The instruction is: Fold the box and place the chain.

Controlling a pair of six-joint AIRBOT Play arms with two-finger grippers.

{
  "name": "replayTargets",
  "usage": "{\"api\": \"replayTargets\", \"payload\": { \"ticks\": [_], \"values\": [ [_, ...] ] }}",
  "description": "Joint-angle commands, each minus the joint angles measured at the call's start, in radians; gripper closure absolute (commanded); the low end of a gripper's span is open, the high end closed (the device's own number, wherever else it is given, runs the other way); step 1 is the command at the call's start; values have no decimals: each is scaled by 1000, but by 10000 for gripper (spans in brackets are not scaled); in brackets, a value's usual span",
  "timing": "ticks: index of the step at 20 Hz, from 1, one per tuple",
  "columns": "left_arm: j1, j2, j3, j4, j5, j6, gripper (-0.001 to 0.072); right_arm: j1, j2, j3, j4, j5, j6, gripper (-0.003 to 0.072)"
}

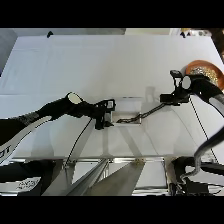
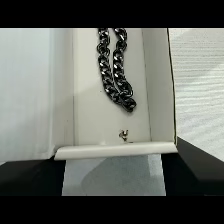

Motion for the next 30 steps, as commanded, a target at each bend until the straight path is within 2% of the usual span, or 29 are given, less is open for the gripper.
{"api": "replayTargets", "payload": {
  "ticks": [1,5,7,11,17,22,26,30],
  "values": [
    [0,0,0,0,0,0,376,-1,-5,-1,0,-2,0,517],
    [0,0,0,0,0,0,376,-1,-30,-1,0,-2,0,534],
    [0,0,0,0,0,0,376,-1,-31,-1,1,-2,-1,663],
    [0,0,0,0,0,0,376,-1,-2,0,0,49,-34,670],
    [0,0,0,0,0,0,376,29,222,0,13,175,-92,670],
    [0,0,0,0,0,0,376,153,435,0,66,260,-90,670],
    [0,0,0,0,0,0,376,274,544,0,179,262,-77,670],
    [0,0,0,0,0,0,376,397,592,0,234,222,-41,670]
  ]
}}
